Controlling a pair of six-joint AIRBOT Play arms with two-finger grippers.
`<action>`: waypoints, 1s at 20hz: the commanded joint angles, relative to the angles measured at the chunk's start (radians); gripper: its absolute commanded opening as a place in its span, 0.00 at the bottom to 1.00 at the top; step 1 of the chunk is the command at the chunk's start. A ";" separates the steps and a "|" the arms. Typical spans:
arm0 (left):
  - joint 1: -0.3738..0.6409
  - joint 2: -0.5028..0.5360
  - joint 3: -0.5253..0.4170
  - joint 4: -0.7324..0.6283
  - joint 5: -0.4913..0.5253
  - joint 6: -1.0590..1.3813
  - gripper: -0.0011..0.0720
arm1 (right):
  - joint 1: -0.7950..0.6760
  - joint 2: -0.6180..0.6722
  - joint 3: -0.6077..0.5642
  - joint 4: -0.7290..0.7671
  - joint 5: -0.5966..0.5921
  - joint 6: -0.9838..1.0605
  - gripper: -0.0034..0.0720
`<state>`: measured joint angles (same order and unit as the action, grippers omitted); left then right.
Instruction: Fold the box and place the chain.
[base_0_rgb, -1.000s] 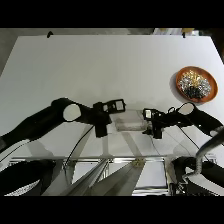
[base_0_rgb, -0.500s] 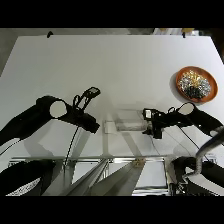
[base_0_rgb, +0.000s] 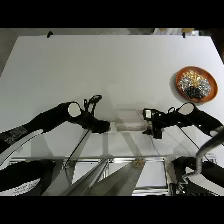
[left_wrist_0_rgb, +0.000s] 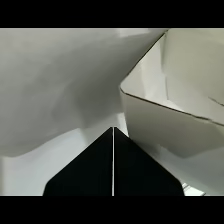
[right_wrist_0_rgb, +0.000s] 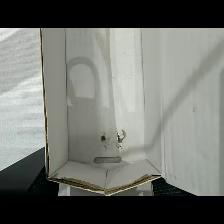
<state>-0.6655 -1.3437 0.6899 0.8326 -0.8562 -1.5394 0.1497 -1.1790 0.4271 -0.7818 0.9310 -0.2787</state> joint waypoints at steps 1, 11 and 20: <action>-0.031 -0.010 -0.001 -0.064 0.040 -0.006 0.02 | 0.000 0.001 0.001 0.000 0.000 0.000 0.46; -0.103 0.026 0.075 -0.068 0.067 -0.018 0.04 | 0.000 0.001 0.001 0.000 0.000 0.000 0.46; -0.100 0.028 0.110 0.036 0.055 -0.085 0.14 | 0.000 0.001 0.001 0.000 0.000 0.000 0.46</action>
<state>-0.7662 -1.3174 0.7837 0.8204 -0.7956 -1.5925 0.1497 -1.1790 0.4271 -0.7811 0.9314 -0.2771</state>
